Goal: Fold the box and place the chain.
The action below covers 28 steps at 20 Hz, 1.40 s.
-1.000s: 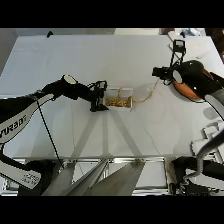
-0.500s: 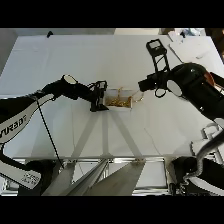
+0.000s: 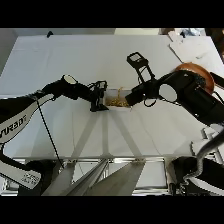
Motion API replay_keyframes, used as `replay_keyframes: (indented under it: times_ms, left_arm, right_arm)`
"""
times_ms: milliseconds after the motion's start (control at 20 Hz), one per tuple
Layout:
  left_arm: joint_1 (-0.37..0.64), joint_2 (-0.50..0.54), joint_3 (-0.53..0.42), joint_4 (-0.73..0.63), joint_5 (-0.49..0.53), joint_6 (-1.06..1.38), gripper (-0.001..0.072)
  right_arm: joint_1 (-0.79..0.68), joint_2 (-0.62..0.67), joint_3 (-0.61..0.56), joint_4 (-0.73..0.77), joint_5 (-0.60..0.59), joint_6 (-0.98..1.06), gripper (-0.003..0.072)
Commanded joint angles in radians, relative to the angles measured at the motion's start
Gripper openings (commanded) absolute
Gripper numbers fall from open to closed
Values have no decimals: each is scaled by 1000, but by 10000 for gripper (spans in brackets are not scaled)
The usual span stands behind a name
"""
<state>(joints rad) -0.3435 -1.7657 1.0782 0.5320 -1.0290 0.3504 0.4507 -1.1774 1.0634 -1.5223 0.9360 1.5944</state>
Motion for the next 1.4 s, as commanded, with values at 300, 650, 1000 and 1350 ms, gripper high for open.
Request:
replay_keyframes:
  times_ms: [300,650,1000,1350]
  left_arm:
    - [-1,1,0,0,0,0,276]
    - [-1,1,0,0,0,0,276]
    - [-1,1,0,0,0,0,276]
    - [-1,1,0,0,0,0,276]
  right_arm:
    - [5,-78,0,117,-274,-77,8]
    - [14,-116,0,280,-377,-193,7]
    - [41,-119,0,217,-292,-242,366]
    - [24,-61,0,202,-219,-238,358]
